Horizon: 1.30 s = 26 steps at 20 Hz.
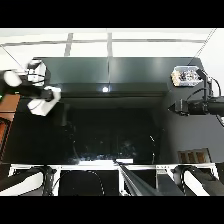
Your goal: Fold the box and place the chain.
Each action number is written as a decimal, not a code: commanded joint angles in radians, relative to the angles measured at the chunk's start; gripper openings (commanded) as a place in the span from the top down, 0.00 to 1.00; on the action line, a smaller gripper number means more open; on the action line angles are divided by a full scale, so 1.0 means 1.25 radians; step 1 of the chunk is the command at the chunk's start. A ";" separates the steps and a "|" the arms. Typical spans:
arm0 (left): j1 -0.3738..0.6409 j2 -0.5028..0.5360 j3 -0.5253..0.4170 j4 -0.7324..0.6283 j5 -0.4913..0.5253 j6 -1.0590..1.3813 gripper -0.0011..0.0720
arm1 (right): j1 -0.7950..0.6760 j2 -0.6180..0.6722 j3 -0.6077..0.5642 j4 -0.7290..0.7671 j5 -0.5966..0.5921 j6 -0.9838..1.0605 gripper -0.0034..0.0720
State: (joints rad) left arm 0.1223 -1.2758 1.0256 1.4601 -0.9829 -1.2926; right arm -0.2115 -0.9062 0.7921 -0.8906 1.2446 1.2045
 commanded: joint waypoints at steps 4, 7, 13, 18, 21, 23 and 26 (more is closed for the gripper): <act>0.210 -0.028 -0.003 -0.062 0.180 0.047 0.52 | 0.000 0.001 0.001 -0.001 -0.024 0.000 0.94; 0.214 -0.102 0.019 -0.068 0.234 0.047 0.52 | 0.000 0.001 0.001 -0.001 -0.030 0.000 0.94; 0.212 -0.219 0.103 -0.106 0.281 0.065 0.52 | 0.000 0.000 0.001 -0.001 -0.043 0.005 0.94; 0.212 -0.246 0.137 -0.151 0.292 0.101 0.01 | 0.001 -0.001 0.001 -0.001 -0.057 0.018 0.94; 0.208 -0.216 0.216 -0.152 0.240 0.100 0.01 | 0.041 -0.001 0.001 0.005 -0.107 0.016 0.94; 0.195 -0.180 0.291 -0.152 0.186 0.098 0.01 | 0.120 -0.003 0.005 0.013 -0.217 0.015 0.94; 0.146 -0.112 0.367 -0.168 0.101 0.034 0.58 | 0.232 -0.038 0.035 -0.114 -0.374 0.017 0.94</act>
State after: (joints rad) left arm 0.3450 -1.4769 1.3987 1.2636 -0.7506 -1.1973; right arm -0.0292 -0.9268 0.8127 -0.9241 0.9653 1.2240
